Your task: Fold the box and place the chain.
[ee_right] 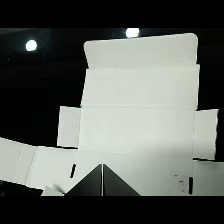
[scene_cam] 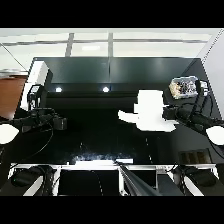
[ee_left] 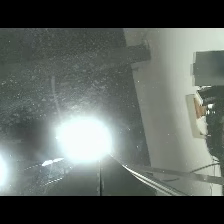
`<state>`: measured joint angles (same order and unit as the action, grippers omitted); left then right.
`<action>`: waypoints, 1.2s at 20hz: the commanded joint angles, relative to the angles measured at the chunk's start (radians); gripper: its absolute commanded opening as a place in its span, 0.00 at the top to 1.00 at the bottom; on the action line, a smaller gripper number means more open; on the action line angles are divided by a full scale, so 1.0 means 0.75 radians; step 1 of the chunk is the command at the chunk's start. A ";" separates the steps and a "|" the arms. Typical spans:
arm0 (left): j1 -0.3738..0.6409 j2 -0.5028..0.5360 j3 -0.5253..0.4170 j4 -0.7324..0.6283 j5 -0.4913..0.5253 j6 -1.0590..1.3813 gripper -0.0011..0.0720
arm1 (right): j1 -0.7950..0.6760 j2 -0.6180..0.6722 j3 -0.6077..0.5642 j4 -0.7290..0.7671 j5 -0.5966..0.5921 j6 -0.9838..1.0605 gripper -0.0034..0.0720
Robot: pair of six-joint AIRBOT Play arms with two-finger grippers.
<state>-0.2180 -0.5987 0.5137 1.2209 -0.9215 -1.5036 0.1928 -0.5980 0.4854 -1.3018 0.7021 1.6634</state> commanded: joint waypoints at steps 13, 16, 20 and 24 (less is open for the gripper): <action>0.001 0.000 -0.001 0.000 0.001 0.001 0.94 | 0.001 0.002 -0.001 0.000 0.001 0.001 0.93; 0.001 0.000 -0.001 0.000 0.007 0.000 0.94 | 0.001 0.002 -0.001 0.000 0.001 0.001 0.93; 0.000 -0.001 -0.001 -0.013 0.117 0.000 0.94 | 0.001 0.002 -0.001 -0.002 -0.062 0.000 0.93; 0.001 -0.011 0.000 -0.014 0.300 -0.008 0.03 | 0.001 0.002 -0.001 0.005 -0.138 0.001 0.93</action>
<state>-0.2180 -0.6010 0.5137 1.2110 -0.7944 -1.5055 0.1928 -0.5980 0.4854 -1.2999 0.6460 1.6634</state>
